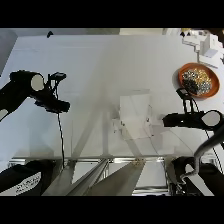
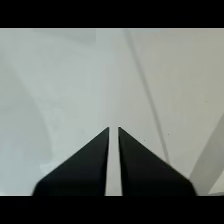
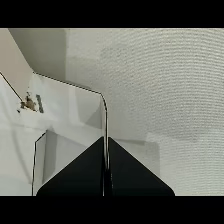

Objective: Fold the box and place the chain.

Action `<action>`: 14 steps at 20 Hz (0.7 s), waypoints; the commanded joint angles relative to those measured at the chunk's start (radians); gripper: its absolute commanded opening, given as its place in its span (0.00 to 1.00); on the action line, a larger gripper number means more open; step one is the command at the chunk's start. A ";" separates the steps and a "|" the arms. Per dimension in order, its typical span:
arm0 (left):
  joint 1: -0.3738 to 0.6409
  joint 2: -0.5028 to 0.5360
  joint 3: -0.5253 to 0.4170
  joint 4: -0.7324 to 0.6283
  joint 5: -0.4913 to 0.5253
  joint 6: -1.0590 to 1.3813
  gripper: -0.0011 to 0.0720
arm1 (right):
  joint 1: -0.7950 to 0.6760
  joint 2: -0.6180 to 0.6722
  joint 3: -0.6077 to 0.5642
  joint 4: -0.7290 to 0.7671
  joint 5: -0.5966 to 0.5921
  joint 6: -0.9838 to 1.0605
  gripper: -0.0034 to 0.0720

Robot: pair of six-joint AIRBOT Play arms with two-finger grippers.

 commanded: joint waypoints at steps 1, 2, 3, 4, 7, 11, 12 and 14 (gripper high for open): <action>-0.002 -0.014 0.000 -0.250 0.143 0.210 0.77 | 0.008 0.005 -0.003 0.002 -0.004 0.010 0.07; -0.003 -0.031 0.000 -0.405 0.174 0.323 0.83 | 0.008 0.005 -0.003 0.002 -0.001 0.010 0.07; -0.003 -0.054 0.000 -0.568 0.175 0.452 0.83 | 0.008 0.005 -0.003 0.002 0.005 0.010 0.07; -0.003 -0.086 0.000 -0.747 0.165 0.589 0.83 | 0.008 0.005 -0.003 0.002 0.011 0.010 0.07; -0.007 -0.202 0.000 -1.113 0.093 0.868 0.83 | 0.008 0.005 -0.003 0.003 0.016 0.010 0.07; -0.079 -0.331 0.014 -1.151 0.116 0.975 0.83 | 0.008 0.005 -0.003 0.007 0.015 0.010 0.07; -0.101 -0.357 0.030 -1.151 0.121 0.987 0.84 | 0.008 0.005 -0.003 0.007 0.015 0.010 0.07; -0.137 -0.396 0.072 -1.156 0.135 1.003 0.88 | 0.008 0.005 -0.003 0.014 0.015 0.010 0.07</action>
